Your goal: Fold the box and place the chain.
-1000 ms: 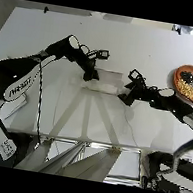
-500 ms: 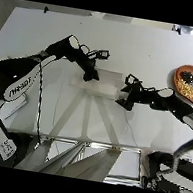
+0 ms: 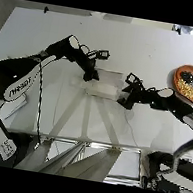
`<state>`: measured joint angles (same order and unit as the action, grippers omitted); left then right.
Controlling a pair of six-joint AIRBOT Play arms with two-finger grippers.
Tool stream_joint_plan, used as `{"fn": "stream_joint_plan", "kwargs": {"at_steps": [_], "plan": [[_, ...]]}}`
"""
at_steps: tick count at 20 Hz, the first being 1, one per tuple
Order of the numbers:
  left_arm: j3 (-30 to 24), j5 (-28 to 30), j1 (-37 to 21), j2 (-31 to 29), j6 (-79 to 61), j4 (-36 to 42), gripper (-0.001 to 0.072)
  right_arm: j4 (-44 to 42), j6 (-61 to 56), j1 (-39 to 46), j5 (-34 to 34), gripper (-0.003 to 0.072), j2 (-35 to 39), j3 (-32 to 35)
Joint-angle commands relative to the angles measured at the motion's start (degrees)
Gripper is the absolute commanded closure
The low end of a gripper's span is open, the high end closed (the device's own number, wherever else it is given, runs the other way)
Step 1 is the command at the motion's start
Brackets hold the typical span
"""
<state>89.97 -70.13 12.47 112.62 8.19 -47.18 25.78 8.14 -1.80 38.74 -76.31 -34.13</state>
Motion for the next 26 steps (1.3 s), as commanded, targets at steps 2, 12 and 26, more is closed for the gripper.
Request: {"fn": "stream_joint_plan", "kwargs": {"at_steps": [2,12,26], "plan": [[-0.02,0.00,0.02,0.04,0.00,-0.02,0.0701,-3.26,-0.17,0.02,-1.70,-0.0003,0.04,0.00],[-0.02,0.00,0.02,0.04,-0.02,-0.02,0.0701,1.42,1.49,0.02,-0.87,-0.0003,-1.09,-5.44],[-0.02,0.00,0.02,0.04,0.00,-0.02,0.0701,8.52,-4.81,0.02,-2.19,-0.0003,-1.09,-8.07]]}}
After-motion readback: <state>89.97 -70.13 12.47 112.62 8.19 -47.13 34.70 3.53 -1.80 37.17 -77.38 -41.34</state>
